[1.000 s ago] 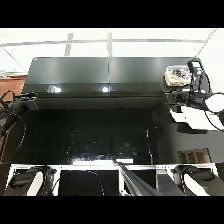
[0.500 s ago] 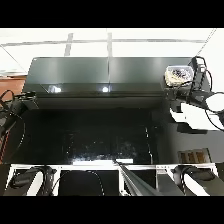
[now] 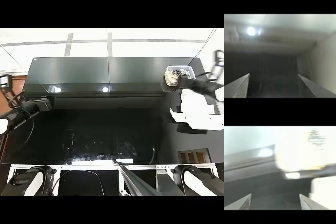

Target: Fold the box and place the chain.

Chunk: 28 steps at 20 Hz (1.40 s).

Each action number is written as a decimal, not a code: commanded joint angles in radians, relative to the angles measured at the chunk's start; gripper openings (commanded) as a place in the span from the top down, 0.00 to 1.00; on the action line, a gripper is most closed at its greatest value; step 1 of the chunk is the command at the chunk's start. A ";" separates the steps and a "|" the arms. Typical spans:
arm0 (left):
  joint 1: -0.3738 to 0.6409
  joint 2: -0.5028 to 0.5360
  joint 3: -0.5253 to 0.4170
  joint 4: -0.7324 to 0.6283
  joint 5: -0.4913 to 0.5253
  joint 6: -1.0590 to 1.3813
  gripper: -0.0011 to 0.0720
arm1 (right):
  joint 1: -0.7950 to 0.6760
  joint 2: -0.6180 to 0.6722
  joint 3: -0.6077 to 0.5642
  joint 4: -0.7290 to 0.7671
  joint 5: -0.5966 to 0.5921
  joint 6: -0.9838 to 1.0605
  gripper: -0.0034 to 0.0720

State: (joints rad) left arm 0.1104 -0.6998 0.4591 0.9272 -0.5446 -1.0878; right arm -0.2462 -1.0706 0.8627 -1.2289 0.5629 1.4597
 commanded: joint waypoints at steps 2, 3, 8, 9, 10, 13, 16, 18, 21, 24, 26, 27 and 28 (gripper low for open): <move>-0.011 -0.059 0.019 0.236 -0.128 -0.248 0.02 | -0.458 -0.130 0.200 -0.275 0.320 0.116 0.00; -0.009 -0.064 0.019 0.256 -0.141 -0.288 0.02 | -0.558 -0.164 0.235 -0.265 0.348 0.114 0.00; -0.010 -0.069 0.019 0.163 -0.141 -0.290 0.02 | -0.796 -0.435 0.464 -0.006 0.541 -0.212 0.00; -0.010 -0.069 0.019 0.151 -0.138 -0.290 0.02 | -0.796 -0.507 0.518 0.002 0.629 -0.275 0.00; -0.010 -0.069 0.019 0.136 -0.136 -0.290 0.02 | -0.785 -0.571 0.558 -0.003 0.694 -0.324 0.00; -0.010 -0.069 0.019 0.076 -0.138 -0.289 0.02 | -0.742 -0.671 0.600 -0.002 0.712 -0.457 0.00; -0.010 -0.069 0.019 0.058 -0.139 -0.289 0.02 | -0.700 -0.710 0.604 -0.002 0.705 -0.547 0.21; -0.010 -0.069 0.019 0.058 -0.140 -0.290 0.02 | -0.682 -0.710 0.611 -0.002 0.687 -0.576 0.44; -0.010 -0.069 0.019 0.058 -0.139 -0.289 0.02 | -0.667 -0.692 0.638 0.027 0.754 -0.584 0.94; -0.010 -0.069 0.019 0.059 -0.139 -0.289 0.02 | -0.639 -0.620 0.613 0.098 0.821 -0.572 0.94; -0.010 -0.069 0.019 0.058 -0.138 -0.289 0.02 | -0.586 -0.516 0.530 0.114 0.802 -0.554 0.94; -0.010 -0.069 0.019 0.058 -0.137 -0.289 0.02 | -0.555 -0.459 0.480 0.114 0.798 -0.549 0.94; -0.010 -0.069 0.019 0.058 -0.138 -0.289 0.02 | -0.520 -0.392 0.418 0.114 0.778 -0.525 0.94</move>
